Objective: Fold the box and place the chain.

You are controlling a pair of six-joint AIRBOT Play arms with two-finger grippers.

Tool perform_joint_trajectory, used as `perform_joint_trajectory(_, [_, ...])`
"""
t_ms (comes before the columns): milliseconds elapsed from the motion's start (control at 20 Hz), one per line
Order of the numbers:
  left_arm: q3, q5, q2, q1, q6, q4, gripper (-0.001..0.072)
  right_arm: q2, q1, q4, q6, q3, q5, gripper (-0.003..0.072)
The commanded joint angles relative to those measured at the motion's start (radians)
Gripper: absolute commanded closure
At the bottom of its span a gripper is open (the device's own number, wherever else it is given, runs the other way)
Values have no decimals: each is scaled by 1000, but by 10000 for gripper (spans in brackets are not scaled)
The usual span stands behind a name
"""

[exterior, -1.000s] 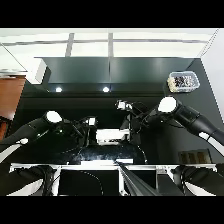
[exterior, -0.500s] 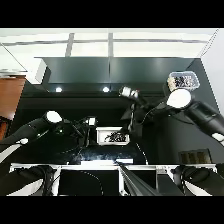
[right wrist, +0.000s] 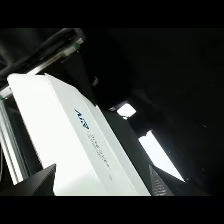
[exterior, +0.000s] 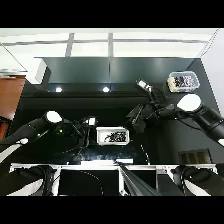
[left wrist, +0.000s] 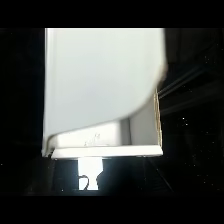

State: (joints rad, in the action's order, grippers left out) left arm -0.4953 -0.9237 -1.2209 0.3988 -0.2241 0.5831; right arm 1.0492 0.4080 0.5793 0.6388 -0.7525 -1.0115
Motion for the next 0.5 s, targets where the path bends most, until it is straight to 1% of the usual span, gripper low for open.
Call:
perform_joint_trajectory(0, [-1,0,-1,0,0,0,353,1,43,30,-55,32,31,-34])
perform_joint_trajectory(150, [-1,0,-1,0,0,0,353,1,84,124,-60,32,26,-34])
perform_joint_trajectory(250, [-1,0,-1,0,0,0,353,1,93,136,-62,32,8,-34])
perform_joint_trajectory(450, [-1,0,-1,0,0,0,353,0,93,144,-162,32,-120,-34])
